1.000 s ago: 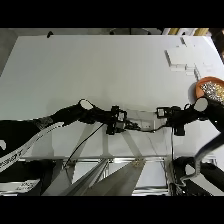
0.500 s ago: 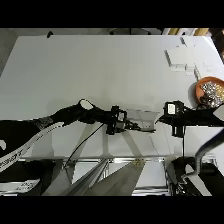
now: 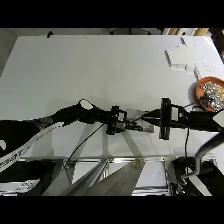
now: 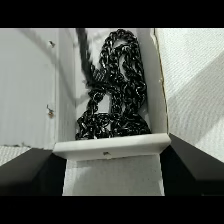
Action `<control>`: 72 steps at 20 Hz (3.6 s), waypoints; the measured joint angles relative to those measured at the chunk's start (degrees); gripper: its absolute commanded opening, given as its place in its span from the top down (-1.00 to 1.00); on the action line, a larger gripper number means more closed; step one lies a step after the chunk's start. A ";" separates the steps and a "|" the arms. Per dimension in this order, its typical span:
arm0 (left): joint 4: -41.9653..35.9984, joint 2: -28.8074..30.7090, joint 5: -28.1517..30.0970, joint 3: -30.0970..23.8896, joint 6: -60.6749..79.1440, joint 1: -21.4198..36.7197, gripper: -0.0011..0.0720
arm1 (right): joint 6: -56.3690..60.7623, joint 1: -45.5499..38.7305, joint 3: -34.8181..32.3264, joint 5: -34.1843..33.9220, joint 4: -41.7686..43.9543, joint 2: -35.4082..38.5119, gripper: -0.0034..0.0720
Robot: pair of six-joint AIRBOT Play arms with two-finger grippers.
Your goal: Fold the box and place the chain.
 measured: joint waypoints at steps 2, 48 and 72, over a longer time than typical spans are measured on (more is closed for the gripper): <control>0.00 0.00 0.00 0.00 0.00 0.00 0.78 | -0.17 3.08 -0.61 -2.64 -0.24 -1.01 0.86; 0.00 0.00 0.02 0.00 0.00 0.00 0.78 | 7.80 -9.57 8.94 -7.30 -51.74 -34.12 0.86; 0.00 0.00 0.00 0.00 0.00 0.00 0.78 | 11.50 12.28 6.75 0.02 -14.75 -5.77 0.86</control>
